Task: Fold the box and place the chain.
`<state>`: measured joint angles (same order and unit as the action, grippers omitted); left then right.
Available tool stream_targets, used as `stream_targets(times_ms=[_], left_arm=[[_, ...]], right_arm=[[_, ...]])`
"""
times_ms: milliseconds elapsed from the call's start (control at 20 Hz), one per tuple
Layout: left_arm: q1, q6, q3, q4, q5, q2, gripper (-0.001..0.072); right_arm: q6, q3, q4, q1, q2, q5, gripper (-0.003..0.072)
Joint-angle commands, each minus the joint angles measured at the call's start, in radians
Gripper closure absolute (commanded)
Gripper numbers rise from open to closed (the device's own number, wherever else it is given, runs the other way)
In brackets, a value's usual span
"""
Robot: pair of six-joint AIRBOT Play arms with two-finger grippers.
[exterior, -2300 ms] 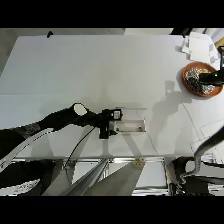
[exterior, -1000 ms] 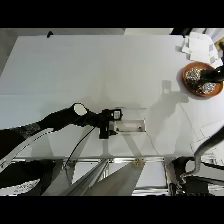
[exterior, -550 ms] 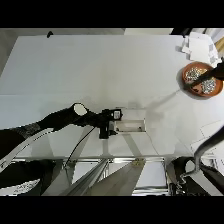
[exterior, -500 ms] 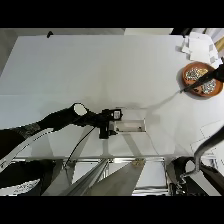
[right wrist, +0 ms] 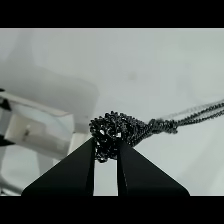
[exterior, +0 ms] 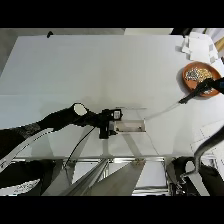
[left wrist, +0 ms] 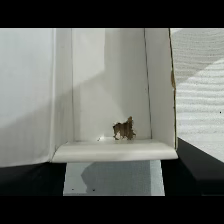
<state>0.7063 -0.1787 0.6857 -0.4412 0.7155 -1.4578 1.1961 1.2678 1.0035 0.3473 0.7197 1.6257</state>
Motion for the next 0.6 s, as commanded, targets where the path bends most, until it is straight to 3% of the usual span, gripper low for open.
stream_targets(times_ms=[0,250,500,550], left_arm=[[0.000,0.000,0.000,0.000,0.000,0.001,0.0630],[0.000,0.000,0.000,0.000,0.000,0.001,0.0630],[0.000,0.000,0.000,0.000,0.000,0.001,0.0630],[0.000,0.000,0.000,0.000,0.000,0.001,0.0630]], right_arm=[[0.000,-0.085,-0.038,-0.060,-0.071,0.018,0.0667],[0.010,-0.398,0.049,-0.138,-0.114,-0.010,0.0667],[0.010,-0.698,0.051,-0.203,-0.114,-0.203,0.0662],[0.010,-0.747,0.050,-0.222,-0.114,-0.241,0.0601]])
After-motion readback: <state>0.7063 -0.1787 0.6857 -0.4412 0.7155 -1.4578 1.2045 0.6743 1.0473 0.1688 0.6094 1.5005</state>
